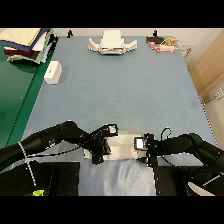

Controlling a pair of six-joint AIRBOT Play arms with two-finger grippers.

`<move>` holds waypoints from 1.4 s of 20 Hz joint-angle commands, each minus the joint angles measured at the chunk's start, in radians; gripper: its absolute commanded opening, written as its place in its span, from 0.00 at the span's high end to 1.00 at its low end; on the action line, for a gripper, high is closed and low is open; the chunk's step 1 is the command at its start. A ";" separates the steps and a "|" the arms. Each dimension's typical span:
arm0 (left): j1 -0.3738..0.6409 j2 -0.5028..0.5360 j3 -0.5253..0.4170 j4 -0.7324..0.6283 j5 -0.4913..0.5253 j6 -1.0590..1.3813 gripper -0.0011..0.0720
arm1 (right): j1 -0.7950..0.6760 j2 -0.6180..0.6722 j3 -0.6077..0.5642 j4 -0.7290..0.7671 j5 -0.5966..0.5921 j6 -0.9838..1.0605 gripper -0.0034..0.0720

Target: Fold the box.

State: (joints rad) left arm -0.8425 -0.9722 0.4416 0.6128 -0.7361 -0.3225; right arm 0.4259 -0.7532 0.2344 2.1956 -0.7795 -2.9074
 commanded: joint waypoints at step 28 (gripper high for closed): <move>0.000 0.372 -0.171 0.536 -0.075 -1.701 0.97 | 0.000 0.000 0.001 0.000 0.001 0.001 0.28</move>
